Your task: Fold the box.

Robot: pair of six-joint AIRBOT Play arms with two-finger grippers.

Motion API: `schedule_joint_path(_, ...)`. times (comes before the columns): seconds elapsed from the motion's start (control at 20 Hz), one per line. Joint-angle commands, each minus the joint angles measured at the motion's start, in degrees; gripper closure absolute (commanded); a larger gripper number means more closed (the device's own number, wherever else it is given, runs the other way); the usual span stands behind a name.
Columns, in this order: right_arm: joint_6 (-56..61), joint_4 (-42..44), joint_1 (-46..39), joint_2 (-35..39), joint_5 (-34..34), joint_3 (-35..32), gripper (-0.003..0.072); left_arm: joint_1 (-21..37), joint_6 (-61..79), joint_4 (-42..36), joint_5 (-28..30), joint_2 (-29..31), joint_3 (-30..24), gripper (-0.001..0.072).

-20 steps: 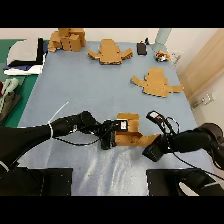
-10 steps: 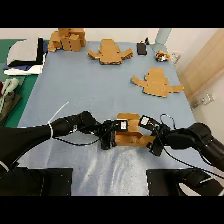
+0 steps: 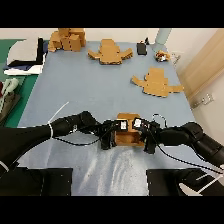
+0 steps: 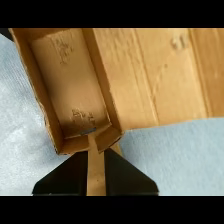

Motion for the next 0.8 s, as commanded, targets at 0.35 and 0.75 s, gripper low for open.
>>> schedule_joint_path(0.35,-7.63,7.34,0.11,-3.52,4.35,-0.04,0.0518,0.02,0.0,0.0,0.0,0.0,-0.02,0.0175)
schedule_joint_path(0.75,-7.61,7.52,0.11,-4.09,4.31,-0.04,0.0066,0.02,0.0,0.0,0.0,0.0,0.0,0.0175)
